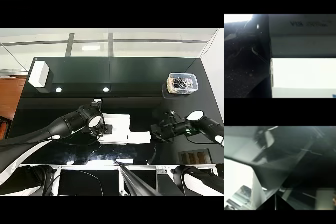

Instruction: Fold the box and place the chain.

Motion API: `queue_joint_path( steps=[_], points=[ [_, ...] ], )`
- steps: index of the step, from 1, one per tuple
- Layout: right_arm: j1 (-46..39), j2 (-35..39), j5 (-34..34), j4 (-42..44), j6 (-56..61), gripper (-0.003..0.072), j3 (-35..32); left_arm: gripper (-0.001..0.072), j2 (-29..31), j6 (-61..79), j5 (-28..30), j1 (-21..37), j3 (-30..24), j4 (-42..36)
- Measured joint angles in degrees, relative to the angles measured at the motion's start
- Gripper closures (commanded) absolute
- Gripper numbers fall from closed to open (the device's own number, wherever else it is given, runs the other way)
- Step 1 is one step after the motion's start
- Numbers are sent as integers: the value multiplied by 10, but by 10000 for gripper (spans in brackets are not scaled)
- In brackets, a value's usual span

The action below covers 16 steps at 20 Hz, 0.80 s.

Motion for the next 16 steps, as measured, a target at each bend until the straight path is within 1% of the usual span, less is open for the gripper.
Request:
queue_joint_path(
  steps=[4,5,6,7,10,13,16],
  points=[
    [53,-9,-12,61,-46,672,0,685,0,1,0,0,0,0],
    [61,-10,-12,73,-59,587,0,685,0,1,0,0,0,0],
    [67,-11,-11,88,-74,311,0,685,0,1,0,0,0,0],
    [71,-11,-7,103,-89,153,0,685,0,1,0,0,0,0],
    [80,-12,18,139,-132,142,2,685,0,1,0,0,0,0],
    [94,-12,33,153,-153,142,4,685,0,1,0,0,0,0],
    [124,-12,18,161,-157,142,16,685,0,0,0,0,0,0]
  ],
)
